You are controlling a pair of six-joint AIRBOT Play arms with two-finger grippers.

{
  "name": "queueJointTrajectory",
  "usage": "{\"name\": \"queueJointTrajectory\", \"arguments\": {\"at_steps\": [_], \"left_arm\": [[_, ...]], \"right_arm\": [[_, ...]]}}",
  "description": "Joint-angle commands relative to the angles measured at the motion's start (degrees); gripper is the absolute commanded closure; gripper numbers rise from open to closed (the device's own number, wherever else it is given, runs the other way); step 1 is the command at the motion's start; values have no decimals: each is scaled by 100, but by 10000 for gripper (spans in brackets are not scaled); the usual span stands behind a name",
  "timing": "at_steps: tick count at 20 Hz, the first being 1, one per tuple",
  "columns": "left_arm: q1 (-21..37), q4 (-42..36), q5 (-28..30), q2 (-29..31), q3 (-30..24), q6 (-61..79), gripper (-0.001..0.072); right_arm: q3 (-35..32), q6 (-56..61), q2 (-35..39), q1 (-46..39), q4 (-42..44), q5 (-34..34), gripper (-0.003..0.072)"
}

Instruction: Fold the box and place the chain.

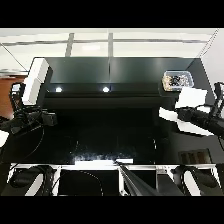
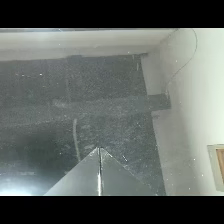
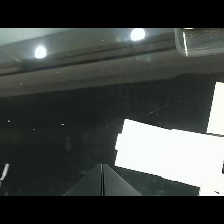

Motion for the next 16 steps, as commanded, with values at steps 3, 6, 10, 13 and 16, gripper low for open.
{"name": "queueJointTrajectory", "arguments": {"at_steps": [3, 6, 10, 13, 16], "left_arm": [[-2, 0, 0, 4, -2, 0, 678], [-2, 0, 0, 4, -2, 0, 678], [-2, 0, 0, 4, -2, 0, 678], [-2, -118, 188, 0, -4, -2, 678], [-2, -568, 1005, -22, -9, -2, 678]], "right_arm": [[-4, 2, 2, -4, 2, 2, 668], [-4, 2, 2, -4, 2, 2, 668], [-4, 2, 2, -4, 2, 2, 668], [-4, 2, 2, -4, 2, 2, 669], [-4, 24, 2, -4, 190, 0, 668]]}}
